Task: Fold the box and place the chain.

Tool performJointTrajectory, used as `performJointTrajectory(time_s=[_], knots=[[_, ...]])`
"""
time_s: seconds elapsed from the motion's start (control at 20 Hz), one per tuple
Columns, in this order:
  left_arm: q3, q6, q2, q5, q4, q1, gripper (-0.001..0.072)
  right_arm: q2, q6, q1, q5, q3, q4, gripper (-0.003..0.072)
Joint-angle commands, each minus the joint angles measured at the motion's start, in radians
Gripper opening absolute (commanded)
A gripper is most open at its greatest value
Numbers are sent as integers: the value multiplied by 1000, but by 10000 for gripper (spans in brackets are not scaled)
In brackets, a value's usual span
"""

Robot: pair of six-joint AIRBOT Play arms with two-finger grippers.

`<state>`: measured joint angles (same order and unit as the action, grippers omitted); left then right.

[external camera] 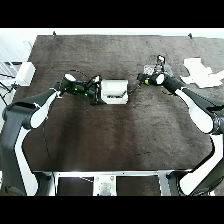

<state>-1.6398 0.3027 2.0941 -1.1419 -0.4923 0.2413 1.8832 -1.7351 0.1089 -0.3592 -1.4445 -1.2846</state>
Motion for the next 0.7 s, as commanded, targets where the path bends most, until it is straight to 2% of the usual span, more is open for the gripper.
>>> performJointTrajectory(time_s=[0.0,0.25,0.65], knots=[[-1,0,-1,-1,0,-1,536,1,45,8,-19,-16,2,8],[-1,0,-1,-1,0,-1,536,-126,95,17,-208,-16,-2,7],[0,0,-1,-1,0,-1,536,-513,143,116,-335,-16,-123,7]])
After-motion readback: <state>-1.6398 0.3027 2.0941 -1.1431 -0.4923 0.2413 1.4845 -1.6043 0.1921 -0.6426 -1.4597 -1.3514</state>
